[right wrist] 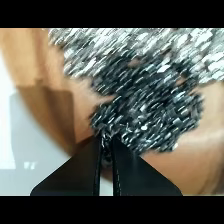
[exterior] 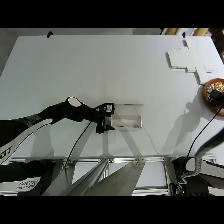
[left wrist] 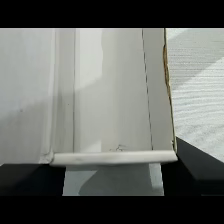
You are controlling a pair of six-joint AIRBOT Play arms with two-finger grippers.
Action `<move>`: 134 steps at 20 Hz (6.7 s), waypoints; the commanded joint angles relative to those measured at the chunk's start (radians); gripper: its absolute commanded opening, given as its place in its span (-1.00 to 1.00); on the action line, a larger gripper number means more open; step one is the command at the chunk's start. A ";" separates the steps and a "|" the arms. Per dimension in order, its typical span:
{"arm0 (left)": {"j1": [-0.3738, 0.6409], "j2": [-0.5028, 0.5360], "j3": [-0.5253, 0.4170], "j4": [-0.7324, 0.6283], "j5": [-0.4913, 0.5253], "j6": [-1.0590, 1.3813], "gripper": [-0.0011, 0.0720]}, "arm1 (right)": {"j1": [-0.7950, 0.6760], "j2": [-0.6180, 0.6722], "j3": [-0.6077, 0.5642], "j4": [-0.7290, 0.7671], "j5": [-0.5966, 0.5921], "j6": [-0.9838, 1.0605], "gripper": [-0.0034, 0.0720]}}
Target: Fold the box and place the chain.
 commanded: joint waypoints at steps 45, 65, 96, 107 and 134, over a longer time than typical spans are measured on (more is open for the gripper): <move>0.000 0.000 0.000 0.000 0.000 0.000 -0.87 | 1.338 0.333 -0.288 0.530 -0.111 -0.181 -0.49; 0.000 0.000 0.000 0.000 0.000 0.000 -0.87 | 0.732 0.292 -0.185 0.073 0.358 0.013 -0.08; 0.000 0.000 0.000 0.000 0.000 0.000 -0.87 | 0.732 0.087 -0.226 0.000 0.203 0.166 -0.88; 0.000 0.000 0.000 0.000 0.000 0.000 -0.87 | 0.825 0.227 -0.226 0.006 0.214 0.081 -0.88; 0.000 0.000 0.000 0.000 0.000 0.000 -0.87 | 1.371 0.510 -0.226 0.453 -0.109 0.119 -0.88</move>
